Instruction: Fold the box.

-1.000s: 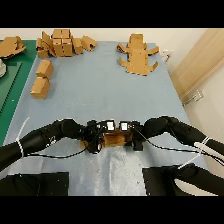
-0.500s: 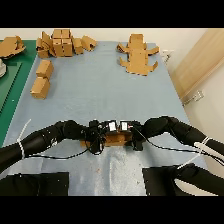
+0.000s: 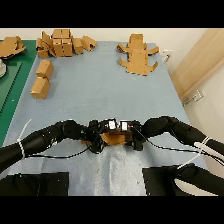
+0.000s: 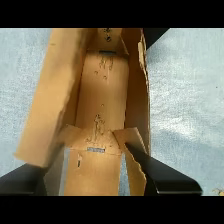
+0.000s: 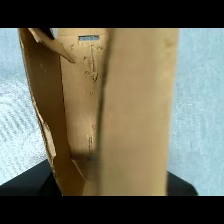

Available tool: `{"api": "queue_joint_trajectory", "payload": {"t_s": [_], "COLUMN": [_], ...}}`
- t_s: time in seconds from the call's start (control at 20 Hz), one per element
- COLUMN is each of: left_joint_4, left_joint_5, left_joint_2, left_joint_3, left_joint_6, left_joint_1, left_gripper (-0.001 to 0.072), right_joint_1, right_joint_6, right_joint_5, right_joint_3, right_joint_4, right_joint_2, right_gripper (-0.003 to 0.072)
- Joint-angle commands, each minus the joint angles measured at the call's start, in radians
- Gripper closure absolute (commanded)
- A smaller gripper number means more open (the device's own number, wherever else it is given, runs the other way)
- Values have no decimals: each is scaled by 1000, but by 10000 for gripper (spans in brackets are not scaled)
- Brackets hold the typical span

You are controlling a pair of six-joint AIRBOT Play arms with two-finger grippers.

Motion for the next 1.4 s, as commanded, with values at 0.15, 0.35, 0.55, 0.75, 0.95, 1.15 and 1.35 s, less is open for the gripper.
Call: {"api": "queue_joint_trajectory", "payload": {"t_s": [0.15, 0.35, 0.55, 0.75, 0.95, 1.15, 1.35], "left_joint_4": [35, 326, 600, 634, 294, 84, 19], "left_joint_5": [-23, -69, -224, -370, -342, -236, -114], "left_joint_2": [10, 117, 282, 288, 235, 195, 148], "left_joint_3": [0, 0, -5, -95, -193, -201, -204], "left_joint_6": [-14, -446, -906, -1466, -1407, -1339, -1338], "left_joint_1": [8, 74, 227, 440, 455, 384, 307], "left_gripper": [697, 698, 698, 697, 698, 698, 697], "right_joint_1": [0, 0, 0, 0, 0, 0, 0], "right_joint_6": [1, 1, 1, 1, 1, 1, 1], "right_joint_5": [-1, -5, -7, -8, -8, -8, -8], "right_joint_3": [1, 1, 1, 1, 1, 1, 1], "right_joint_4": [2, 2, 2, 2, 2, 2, 2], "right_joint_2": [0, 0, 0, 0, 0, 0, 0], "right_gripper": [160, 160, 160, 160, 159, 160, 160]}}
